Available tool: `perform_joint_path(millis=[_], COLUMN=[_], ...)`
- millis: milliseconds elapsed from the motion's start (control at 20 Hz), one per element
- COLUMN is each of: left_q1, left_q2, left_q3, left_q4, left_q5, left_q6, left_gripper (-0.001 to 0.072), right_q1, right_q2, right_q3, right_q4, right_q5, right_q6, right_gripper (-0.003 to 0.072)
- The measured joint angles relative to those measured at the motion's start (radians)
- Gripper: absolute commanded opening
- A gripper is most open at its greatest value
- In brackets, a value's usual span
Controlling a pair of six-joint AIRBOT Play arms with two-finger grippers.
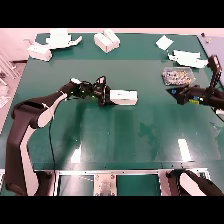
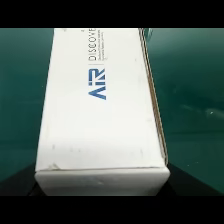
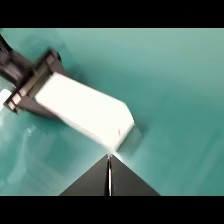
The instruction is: Fold the box and place the chain.
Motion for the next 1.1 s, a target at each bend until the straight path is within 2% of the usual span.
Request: perform_joint_path(millis=[100,150,200,550,1100], left_q1=[0.0,0.0,0.0,0.029,0.161], left_q2=[0.0,0.0,0.0,0.041,0.298], left_q3=[0.0,0.0,0.0,0.0,0.0], left_q4=[0.0,0.0,0.0,-0.003,0.033], left_q5=[0.0,0.0,0.0,0.01,0.146], left_q6=[0.0,0.0,0.0,-0.038,-0.455], left_gripper=[0.0395,0.0265,0.0016,0.0019,0.0015], right_q1=[-0.012,-0.016,-0.019,-0.026,-0.027], right_q2=[0.018,0.025,0.03,0.042,0.043], right_q3=[-0.048,-0.065,-0.077,-0.104,-0.106], right_q4=[-0.004,0.001,0.013,0.043,0.111], right_q5=[0.009,0.01,0.009,0.014,0.016], right_q6=[-0.015,-0.029,-0.041,-0.071,-0.074], right_gripper=[0.0007,0.0007,0.0007,0.0007,0.0006])
